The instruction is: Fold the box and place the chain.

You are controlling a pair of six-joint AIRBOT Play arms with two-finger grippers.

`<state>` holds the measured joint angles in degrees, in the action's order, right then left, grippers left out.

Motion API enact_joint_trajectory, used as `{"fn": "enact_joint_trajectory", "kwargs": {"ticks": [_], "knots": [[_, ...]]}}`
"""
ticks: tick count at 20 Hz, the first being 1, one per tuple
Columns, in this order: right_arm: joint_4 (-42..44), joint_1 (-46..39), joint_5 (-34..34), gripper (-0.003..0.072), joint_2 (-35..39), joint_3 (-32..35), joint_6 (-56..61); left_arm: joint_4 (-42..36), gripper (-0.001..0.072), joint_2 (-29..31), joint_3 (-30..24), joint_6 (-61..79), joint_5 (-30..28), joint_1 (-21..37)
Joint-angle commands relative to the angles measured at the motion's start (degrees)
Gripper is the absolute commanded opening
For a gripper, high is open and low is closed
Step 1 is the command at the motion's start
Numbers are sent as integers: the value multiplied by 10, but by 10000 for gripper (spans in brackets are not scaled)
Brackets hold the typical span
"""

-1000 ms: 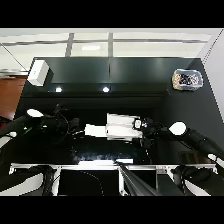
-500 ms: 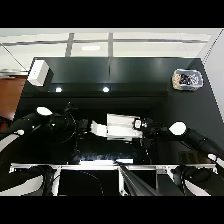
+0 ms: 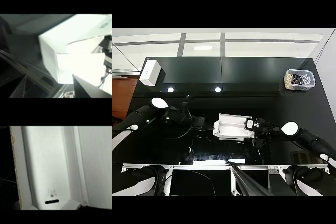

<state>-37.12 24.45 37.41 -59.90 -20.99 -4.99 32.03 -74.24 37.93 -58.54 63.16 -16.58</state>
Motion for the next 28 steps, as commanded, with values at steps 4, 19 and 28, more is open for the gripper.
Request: {"fn": "enact_joint_trajectory", "kwargs": {"ticks": [4,19,28], "knots": [[0,0,-2,466,0,0,0,76,686,10,20,-144,-113,-105],[0,0,-2,466,0,0,0,464,683,-9,109,-604,-150,-293],[-4,0,-2,466,0,0,0,476,445,-54,143,-663,-114,-313]]}}
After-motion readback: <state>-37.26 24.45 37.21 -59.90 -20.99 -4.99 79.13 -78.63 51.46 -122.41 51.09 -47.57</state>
